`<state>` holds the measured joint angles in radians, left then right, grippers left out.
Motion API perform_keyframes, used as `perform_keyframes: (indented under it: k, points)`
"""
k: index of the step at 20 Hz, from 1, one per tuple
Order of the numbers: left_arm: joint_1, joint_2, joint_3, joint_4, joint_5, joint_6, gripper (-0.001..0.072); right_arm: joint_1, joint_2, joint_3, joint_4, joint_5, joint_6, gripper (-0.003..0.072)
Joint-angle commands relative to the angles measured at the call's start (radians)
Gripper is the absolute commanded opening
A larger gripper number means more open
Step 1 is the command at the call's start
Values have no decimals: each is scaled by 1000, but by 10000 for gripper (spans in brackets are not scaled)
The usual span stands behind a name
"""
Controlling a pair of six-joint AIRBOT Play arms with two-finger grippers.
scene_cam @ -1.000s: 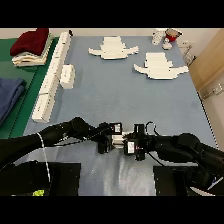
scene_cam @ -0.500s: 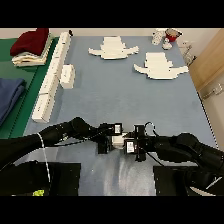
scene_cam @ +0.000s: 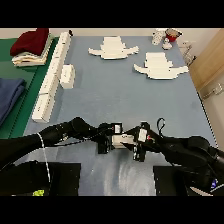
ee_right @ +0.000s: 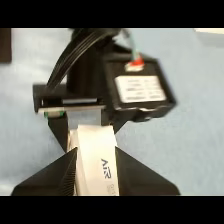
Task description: Fold the box.
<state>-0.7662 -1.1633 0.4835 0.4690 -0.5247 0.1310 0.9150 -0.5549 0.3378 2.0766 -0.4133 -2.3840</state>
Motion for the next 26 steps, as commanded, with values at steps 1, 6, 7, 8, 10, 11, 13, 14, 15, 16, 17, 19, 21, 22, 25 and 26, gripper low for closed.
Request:
perform_keyframes:
  k: [1,6,7,8,10,11,13,14,15,16,17,19,21,22,25,26]
  points:
    - [0,0,0,0,-1,-1,469,-1,66,-71,120,193,250,312]
    - [0,0,0,0,-1,-1,469,29,100,-219,119,359,507,34]
    - [0,0,0,0,-1,-1,469,40,98,-230,119,360,514,16]
    - [0,0,0,0,-1,-1,469,51,98,-241,119,359,522,13]
    - [0,0,0,0,-1,-1,469,56,90,-259,119,340,529,6]
    - [0,0,0,0,-1,-1,469,56,78,-264,119,322,529,6]
    - [0,0,0,0,-1,-1,469,55,45,-264,119,298,529,6]
    - [0,0,0,0,-1,-1,469,55,28,-264,119,296,529,6]
    - [0,0,0,0,-1,-1,469,55,9,-264,119,296,529,6]
    - [0,0,0,0,-1,-1,469,55,-6,-264,119,296,538,6]
    - [0,0,0,0,-1,-1,469,55,-22,-264,119,296,555,6]
    - [0,0,0,0,-1,-1,469,56,-49,-264,119,290,563,6]
    - [0,0,0,0,-1,-1,469,55,-64,-264,119,291,563,5]
    - [0,0,0,0,-1,-1,469,55,-61,-264,119,291,563,5]
    - [0,0,0,0,-1,-1,469,55,-61,-264,119,291,563,5]
    - [0,0,0,0,-1,-1,469,56,-61,-264,119,291,563,5]
